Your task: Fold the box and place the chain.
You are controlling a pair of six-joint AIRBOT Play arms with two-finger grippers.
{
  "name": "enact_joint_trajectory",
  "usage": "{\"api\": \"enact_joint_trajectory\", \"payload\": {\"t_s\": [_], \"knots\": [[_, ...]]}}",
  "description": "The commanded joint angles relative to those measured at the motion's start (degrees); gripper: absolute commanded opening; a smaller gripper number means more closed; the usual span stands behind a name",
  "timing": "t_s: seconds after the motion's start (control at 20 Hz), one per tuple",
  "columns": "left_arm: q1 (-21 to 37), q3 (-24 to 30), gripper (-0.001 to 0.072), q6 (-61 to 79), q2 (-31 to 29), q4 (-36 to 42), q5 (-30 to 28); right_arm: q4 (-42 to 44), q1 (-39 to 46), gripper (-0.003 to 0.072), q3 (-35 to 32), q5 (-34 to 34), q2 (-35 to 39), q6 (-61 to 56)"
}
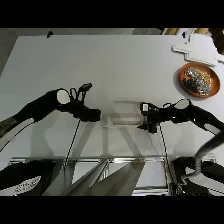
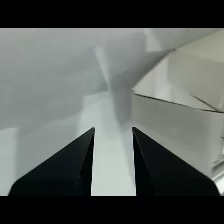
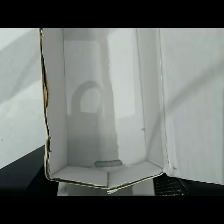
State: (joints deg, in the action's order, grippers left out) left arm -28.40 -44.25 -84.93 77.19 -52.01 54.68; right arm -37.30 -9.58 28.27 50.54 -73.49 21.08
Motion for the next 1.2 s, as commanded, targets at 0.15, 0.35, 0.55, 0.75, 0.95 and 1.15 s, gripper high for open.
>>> {"api": "enact_joint_trajectory", "payload": {"t_s": [0.15, 0.35, 0.55, 0.75, 0.95, 1.15], "knots": [[-1.1, 0.1, 0.0251, 6.0, 0.9, 9.9, 0.0, 0.0, 0.0, 0.0407, 0.0, 0.0, 0.0, 0.0], [-1.3, 0.1, 0.0252, 7.4, -0.5, 12.6, -0.4, 0.0, 0.0, 0.0407, 0.0, 0.0, 0.0, 0.0], [-1.4, 0.1, 0.0253, 7.7, -1.6, 14.2, -0.5, 0.0, 0.0, 0.0407, 0.0, 0.0, 0.0, 0.0], [-2.2, 0.0, 0.0278, 9.1, -2.4, 16.2, -1.6, 0.0, 0.0, 0.0407, 0.0, 0.0, 0.0, 0.0], [-5.4, -0.2, 0.0421, 8.8, -1.9, 15.8, -5.4, 0.0, 0.0, 0.0407, 0.0, 0.0, 0.0, 0.0], [-6.7, -1.1, 0.0421, 6.4, -2.4, 11.7, -5.6, 0.0, 0.0, 0.0407, 0.0, 0.0, 0.0, 0.0]]}}
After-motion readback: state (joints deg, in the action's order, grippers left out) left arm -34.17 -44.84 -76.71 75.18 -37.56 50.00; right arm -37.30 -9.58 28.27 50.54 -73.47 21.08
